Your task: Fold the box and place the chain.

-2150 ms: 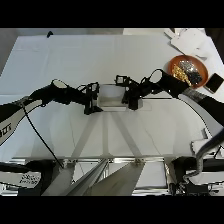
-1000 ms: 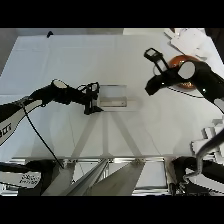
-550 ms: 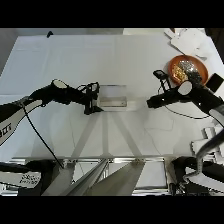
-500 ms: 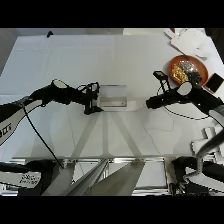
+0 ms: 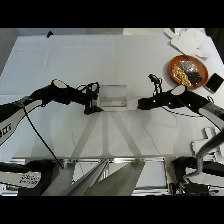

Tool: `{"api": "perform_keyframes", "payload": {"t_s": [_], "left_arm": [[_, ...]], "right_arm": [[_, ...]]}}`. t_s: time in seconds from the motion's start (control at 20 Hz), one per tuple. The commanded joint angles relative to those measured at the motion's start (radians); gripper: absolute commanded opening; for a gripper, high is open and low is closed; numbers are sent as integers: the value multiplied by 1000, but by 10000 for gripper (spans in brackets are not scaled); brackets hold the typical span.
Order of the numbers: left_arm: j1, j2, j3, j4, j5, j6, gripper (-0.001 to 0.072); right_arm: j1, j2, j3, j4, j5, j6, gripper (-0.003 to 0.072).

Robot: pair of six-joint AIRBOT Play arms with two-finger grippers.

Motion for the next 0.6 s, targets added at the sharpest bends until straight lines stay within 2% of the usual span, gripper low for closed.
{"api": "perform_keyframes", "payload": {"t_s": [0.0, 0.05, 0.15, 0.55], "left_arm": [[0, 0, 1, 0, 0, 0, 380], [0, 0, 1, 0, 0, 0, 380], [0, 0, 1, 0, 0, 0, 380], [0, 0, 1, 0, 0, 0, 380]], "right_arm": [[3, -10, -1, 178, 22, -84, 18], [3, -10, -1, 178, 32, -84, 22], [3, -10, -1, 179, 57, -84, 129], [3, 11, -1, 193, 84, -85, 131]]}}
